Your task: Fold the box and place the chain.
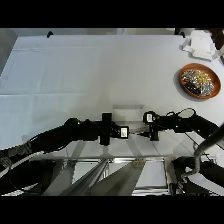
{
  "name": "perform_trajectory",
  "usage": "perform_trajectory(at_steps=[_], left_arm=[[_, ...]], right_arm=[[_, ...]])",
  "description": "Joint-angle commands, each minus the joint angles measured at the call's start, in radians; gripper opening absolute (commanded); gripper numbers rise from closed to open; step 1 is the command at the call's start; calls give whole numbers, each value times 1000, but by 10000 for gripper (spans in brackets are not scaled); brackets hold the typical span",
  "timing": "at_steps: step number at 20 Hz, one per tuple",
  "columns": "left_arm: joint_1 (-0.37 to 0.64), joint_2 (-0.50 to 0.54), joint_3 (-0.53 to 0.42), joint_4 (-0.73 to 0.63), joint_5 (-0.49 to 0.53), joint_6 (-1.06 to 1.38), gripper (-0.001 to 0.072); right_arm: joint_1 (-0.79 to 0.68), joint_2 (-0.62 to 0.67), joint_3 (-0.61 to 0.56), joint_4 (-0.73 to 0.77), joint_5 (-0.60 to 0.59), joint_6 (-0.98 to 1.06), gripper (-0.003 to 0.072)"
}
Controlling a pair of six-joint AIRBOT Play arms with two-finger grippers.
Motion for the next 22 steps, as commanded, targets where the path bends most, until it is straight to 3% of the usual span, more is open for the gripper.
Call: perform_trajectory(at_steps=[1, 3, 5, 7, 10, 13, 14, 16, 18, 22], left_arm=[[-4, -30, 0, 6, -2, 0, 156], [-4, -34, 0, 7, -2, 0, 180], [-4, -34, 0, 7, -3, 0, 341], [-4, -34, 0, 7, -16, 0, 423], [-4, -34, 0, 7, -46, 0, 511], [-4, -33, 0, 7, -47, -1, 509], [-4, -26, 0, 8, -31, -25, 424], [0, 22, 0, 83, 63, -97, -1], [12, 98, 0, 235, 159, -259, 2], [54, 276, 0, 505, 333, -804, 3]], right_arm=[[0, 1, 0, 1, 1, 2, 432], [0, 1, 0, 1, 1, 2, 432], [0, 1, 0, 1, 1, 2, 432], [0, 1, 0, 1, 1, 2, 432], [0, 1, 0, 1, 1, 2, 432], [0, 1, 0, 1, 1, 2, 432], [0, 1, 0, 1, 1, 2, 432], [0, 1, 0, 1, 1, 2, 432], [0, 1, 0, 1, 1, 2, 432], [0, 1, 0, 1, 1, 2, 432]])
